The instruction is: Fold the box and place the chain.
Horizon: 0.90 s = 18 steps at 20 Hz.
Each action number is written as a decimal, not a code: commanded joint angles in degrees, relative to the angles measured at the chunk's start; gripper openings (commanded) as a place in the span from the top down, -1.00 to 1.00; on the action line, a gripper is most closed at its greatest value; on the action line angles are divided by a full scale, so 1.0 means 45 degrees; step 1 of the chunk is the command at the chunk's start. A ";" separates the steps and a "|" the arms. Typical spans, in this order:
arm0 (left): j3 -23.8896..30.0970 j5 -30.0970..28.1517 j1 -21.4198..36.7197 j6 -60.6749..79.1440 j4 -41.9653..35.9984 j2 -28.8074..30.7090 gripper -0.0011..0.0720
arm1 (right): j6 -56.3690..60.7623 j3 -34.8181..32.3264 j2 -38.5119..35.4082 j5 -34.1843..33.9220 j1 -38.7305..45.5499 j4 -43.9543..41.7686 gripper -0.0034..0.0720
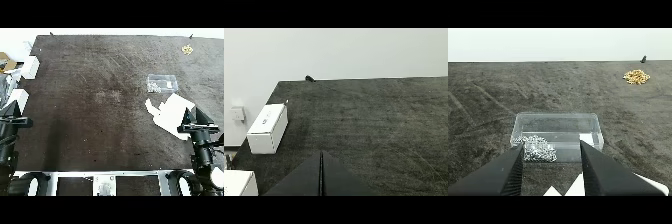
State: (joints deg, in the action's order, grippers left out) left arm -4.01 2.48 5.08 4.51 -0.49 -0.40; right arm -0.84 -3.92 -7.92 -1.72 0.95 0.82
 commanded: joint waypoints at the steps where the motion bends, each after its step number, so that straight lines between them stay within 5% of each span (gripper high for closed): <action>1: -0.0005 0.0005 0.0000 0.0000 0.0005 0.0005 0.93 | 0.0005 0.0000 -0.0010 0.0010 -0.0010 -0.0005 -0.14; 11: -0.0005 0.0005 0.0000 0.0000 0.0005 0.0005 0.93 | 0.0010 0.0636 0.0253 0.0000 -0.0010 -0.0005 -0.14; 18: -0.0005 0.0000 0.0005 0.0000 0.0005 0.0010 0.93 | 0.0466 0.4367 0.5425 -0.0471 0.0010 -0.0296 -0.14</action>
State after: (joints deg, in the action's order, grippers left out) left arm -4.01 2.50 5.08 4.51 -0.49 -0.40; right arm -0.05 9.04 7.09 -1.96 0.95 0.62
